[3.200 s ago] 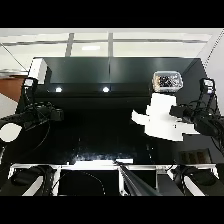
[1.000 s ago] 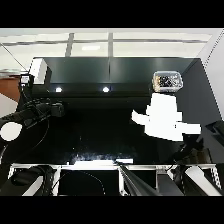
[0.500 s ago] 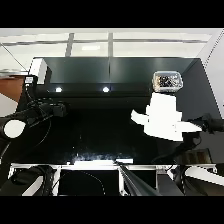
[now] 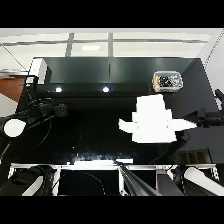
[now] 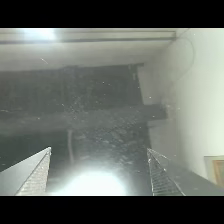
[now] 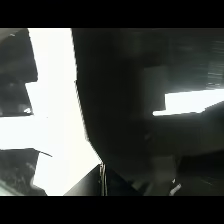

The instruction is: Fold the box and place the chain.

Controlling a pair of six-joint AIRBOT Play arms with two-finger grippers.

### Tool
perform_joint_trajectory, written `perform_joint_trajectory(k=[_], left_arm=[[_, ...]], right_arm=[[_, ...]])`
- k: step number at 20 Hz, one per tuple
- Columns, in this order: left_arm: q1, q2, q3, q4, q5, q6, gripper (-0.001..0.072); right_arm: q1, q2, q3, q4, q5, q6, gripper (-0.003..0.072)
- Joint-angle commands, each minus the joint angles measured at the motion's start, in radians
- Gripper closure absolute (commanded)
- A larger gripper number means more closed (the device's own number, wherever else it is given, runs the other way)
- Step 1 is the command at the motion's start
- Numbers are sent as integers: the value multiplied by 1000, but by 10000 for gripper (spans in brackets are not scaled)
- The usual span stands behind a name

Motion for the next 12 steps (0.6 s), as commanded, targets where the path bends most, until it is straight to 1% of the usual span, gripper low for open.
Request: perform_joint_trajectory(k=[1, 3, 5, 6, 8, 10, 11, 12], left_arm=[[-5, -1, 0, -51, -29, 1, 21], [-22, -1, 0, -77, -52, 1, 21], [-41, -1, 0, -98, -85, 1, 21], [-48, -1, 0, -114, -100, 1, 21], [-53, -16, -2, -150, -122, 1, 21], [-44, -79, -1, -199, -174, 2, 21], [-45, -119, -1, -238, -191, 17, 21], [-45, -165, -1, -307, -193, 76, 21]], right_arm=[[251, 194, -72, 70, 204, 199, 663], [470, 327, -132, 74, 420, 337, 664], [696, 414, -173, 70, 613, 435, 664], [796, 428, -182, 58, 683, 478, 664], [996, 426, -196, -24, 811, 514, 664], [1153, 426, -240, -125, 927, 599, 664], [1209, 426, -267, -156, 971, 651, 664], [1243, 426, -290, -181, 999, 683, 664]])
